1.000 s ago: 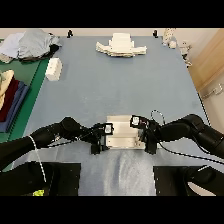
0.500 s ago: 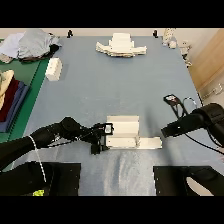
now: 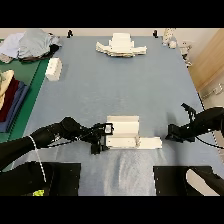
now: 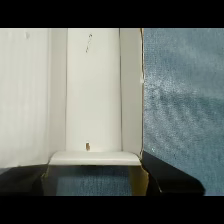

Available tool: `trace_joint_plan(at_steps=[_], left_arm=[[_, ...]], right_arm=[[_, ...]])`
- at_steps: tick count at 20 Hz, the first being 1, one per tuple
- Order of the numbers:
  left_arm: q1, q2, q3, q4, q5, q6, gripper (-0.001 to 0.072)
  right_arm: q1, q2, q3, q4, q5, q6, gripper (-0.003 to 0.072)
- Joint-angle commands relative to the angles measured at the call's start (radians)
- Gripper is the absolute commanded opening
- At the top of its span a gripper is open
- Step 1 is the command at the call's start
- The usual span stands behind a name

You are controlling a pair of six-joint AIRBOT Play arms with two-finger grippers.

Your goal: Fold the box.

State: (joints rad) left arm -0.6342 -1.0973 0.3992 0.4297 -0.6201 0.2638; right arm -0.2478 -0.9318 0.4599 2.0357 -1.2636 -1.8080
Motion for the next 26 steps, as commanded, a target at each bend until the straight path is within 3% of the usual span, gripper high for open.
trace_joint_plan(at_steps=[1, 10, 14, 19, 23, 24, 25, 26], left_arm=[[0.0, 0.0, 0.001, 0.0, 0.0, 0.0, 0.0508], [0.0, 0.0, 0.001, 0.0, 0.0, 0.0, 0.0508], [0.0, 0.0, 0.001, 0.0, 0.0, 0.0, 0.0508], [0.0, 0.0, 0.001, 0.0, 0.0, 0.0, 0.0508], [0.0, 0.0, 0.001, 0.0, 0.0, 0.0, 0.0508], [0.0, 0.0, 0.001, 0.0, 0.0, 0.0, 0.0508], [0.0, 0.0, 0.001, 0.0, 0.0, 0.0, 0.0508], [0.0, 0.0, 0.001, 0.0, 0.0, 0.0, 0.0508]], right_arm=[[-0.047, -0.023, -0.068, 0.108, -0.002, -0.061, 0.0], [-0.03, -0.016, -0.125, 0.305, -0.035, -0.133, 0.0], [-0.003, -0.012, -0.126, 0.326, -0.029, -0.146, 0.0002], [0.165, -0.012, -0.124, 0.325, 0.054, -0.137, 0.0002], [0.173, 0.001, -0.122, 0.343, 0.028, -0.137, 0.0003], [0.173, 0.013, -0.12, 0.346, 0.009, -0.137, 0.0031], [0.173, 0.026, -0.114, 0.345, -0.007, -0.138, 0.0138], [0.173, 0.041, -0.105, 0.346, -0.021, -0.137, 0.0181]])
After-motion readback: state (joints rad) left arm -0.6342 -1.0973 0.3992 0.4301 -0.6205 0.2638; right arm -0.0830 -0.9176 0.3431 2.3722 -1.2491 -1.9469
